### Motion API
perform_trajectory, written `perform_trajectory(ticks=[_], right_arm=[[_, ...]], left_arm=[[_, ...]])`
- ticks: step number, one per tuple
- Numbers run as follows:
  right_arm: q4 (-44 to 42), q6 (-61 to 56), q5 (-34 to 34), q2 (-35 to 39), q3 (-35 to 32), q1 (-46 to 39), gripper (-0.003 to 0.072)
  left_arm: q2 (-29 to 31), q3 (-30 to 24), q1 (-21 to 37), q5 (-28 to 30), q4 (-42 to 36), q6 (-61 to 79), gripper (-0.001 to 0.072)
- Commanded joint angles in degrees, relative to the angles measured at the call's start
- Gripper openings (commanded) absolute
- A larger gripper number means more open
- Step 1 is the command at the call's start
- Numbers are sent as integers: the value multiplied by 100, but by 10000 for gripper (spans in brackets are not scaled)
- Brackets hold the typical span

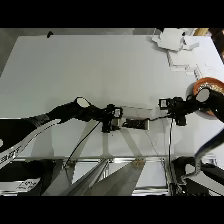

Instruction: Fold the box and place the chain.

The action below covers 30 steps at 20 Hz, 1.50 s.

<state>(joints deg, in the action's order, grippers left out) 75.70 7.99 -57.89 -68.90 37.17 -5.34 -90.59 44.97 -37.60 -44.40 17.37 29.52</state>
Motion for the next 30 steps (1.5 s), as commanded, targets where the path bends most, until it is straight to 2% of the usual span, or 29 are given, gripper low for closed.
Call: perform_trajectory(ticks=[1,5,6,8,9,13,18,21,24,30], right_arm=[[20,15,111,-79,-4,4,179],[17,11,114,-243,-4,4,178],[17,7,107,-247,-4,4,142],[26,7,7,-214,-4,4,22],[31,7,-37,-140,-4,4,22],[-149,-164,-487,833,-4,4,22],[-2094,-278,-1333,2282,-4,92,22],[-2680,-358,-1547,2765,-4,667,22],[-3130,-367,-1416,2802,-4,1453,22],[-3366,-367,151,2621,-4,3038,22]], left_arm=[[0,2,0,2,2,0,504],[0,2,0,2,2,0,504],[0,2,0,0,2,0,504],[0,2,0,2,2,0,504],[0,2,0,2,2,0,504],[0,2,0,0,2,0,504],[0,2,0,2,2,0,504],[0,2,0,2,2,0,504],[0,2,0,2,2,0,504],[0,2,0,2,2,0,504]])
